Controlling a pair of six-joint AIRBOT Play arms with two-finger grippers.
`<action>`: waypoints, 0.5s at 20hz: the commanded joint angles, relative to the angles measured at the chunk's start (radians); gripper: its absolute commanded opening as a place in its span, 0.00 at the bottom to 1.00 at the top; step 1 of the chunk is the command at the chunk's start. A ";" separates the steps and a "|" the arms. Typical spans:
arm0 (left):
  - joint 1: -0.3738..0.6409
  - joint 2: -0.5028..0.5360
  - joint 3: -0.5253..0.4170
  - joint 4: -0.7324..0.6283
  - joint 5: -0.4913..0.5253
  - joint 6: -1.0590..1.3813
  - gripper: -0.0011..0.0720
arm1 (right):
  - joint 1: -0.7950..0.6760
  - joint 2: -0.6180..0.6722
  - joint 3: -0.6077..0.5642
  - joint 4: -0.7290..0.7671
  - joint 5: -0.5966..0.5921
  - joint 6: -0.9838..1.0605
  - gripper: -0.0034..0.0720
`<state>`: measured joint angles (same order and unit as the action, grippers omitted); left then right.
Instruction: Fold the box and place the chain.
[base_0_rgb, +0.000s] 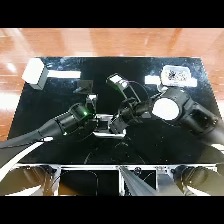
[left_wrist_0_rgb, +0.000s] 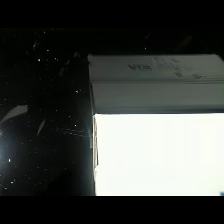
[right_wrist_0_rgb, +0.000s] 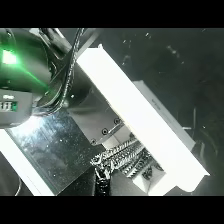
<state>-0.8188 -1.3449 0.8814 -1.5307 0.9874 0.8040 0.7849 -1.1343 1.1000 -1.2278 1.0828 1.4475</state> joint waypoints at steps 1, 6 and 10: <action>0.000 0.000 0.001 0.000 -0.001 0.000 0.04 | 0.000 -0.033 -0.006 0.024 -0.022 -0.021 0.09; 0.000 0.000 0.001 0.000 -0.001 0.000 0.04 | 0.000 -0.039 -0.006 0.026 -0.007 -0.027 0.09; 0.000 0.000 0.001 0.000 -0.001 0.000 0.04 | 0.000 -0.076 -0.006 0.019 0.019 -0.027 0.09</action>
<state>-0.8188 -1.3449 0.8814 -1.5307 0.9867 0.8040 0.7849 -1.1889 1.0935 -1.2068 1.0870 1.4212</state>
